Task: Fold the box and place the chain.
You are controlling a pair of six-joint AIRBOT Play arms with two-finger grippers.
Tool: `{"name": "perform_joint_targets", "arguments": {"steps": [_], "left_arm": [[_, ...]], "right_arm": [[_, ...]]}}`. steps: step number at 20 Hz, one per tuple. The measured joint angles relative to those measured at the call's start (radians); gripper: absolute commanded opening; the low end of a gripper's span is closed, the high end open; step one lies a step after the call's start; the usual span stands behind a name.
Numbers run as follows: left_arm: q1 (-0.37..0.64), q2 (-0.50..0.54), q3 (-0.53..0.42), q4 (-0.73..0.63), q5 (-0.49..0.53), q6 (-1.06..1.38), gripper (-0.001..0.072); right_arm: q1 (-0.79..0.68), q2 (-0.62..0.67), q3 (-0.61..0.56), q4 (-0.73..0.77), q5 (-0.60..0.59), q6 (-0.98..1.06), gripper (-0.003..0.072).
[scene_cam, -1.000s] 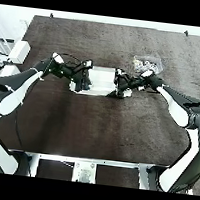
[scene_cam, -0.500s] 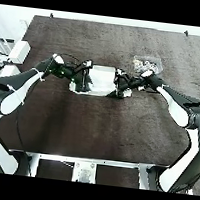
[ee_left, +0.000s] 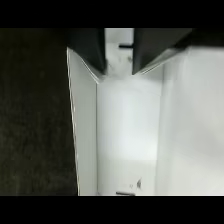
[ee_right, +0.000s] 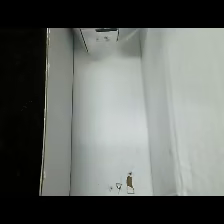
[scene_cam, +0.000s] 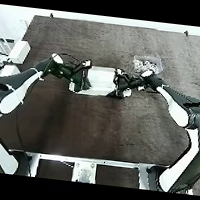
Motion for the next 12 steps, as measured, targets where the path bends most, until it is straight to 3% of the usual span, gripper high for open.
{"name": "perform_joint_targets", "arguments": {"steps": [8,12], "left_arm": [[0.062,0.059,0.014,0.002,-0.125,-0.047,0.0014],[0.071,0.163,-0.010,0.007,-0.001,-0.214,0.0013]], "right_arm": [[0.000,0.000,0.000,0.000,0.001,0.000,0.0592],[0.000,0.000,0.000,-0.001,0.002,0.000,0.0592]]}}
